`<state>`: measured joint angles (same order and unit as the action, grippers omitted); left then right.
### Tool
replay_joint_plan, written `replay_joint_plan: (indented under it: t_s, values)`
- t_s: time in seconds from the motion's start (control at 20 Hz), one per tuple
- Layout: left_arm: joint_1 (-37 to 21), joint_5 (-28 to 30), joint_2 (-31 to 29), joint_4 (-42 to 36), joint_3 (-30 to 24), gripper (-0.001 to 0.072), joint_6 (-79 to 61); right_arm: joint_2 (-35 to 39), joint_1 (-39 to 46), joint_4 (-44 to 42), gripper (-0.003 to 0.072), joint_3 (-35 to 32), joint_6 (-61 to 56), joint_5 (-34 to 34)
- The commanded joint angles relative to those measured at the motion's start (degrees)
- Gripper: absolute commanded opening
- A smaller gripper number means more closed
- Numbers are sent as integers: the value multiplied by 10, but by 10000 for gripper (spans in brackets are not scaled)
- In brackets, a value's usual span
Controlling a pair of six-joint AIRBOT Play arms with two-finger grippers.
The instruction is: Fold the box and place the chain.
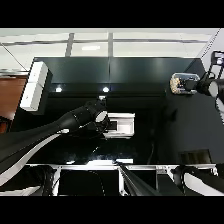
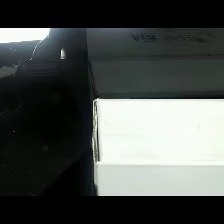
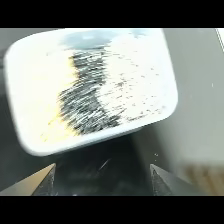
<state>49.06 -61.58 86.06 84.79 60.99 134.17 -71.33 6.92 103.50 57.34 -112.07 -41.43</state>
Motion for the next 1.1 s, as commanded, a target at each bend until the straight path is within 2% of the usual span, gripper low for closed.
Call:
replay_joint_plan:
  t_s: [0.0,0.05,0.2,0.35,0.5,0.55,0.6,1.05]
  values:
    - [-1,0,0,0,0,31,0,-142,71,-151,720,155,39,-116]
    - [-1,0,0,0,0,31,0,-182,78,-175,720,219,39,-162]
    - [-1,0,0,0,0,31,0,-285,78,-174,720,375,23,-280]
    - [-1,0,0,0,0,31,0,-353,79,-173,720,460,-3,-316]
    - [-1,0,0,0,0,31,0,-376,80,-136,720,468,-37,-312]
    - [-1,0,0,0,0,31,0,-381,82,-133,651,469,-37,-307]
    - [-1,0,0,0,0,31,0,-386,86,-133,624,469,-41,-303]
    - [-1,-2,0,0,0,31,0,-414,103,-164,624,469,-43,-252]
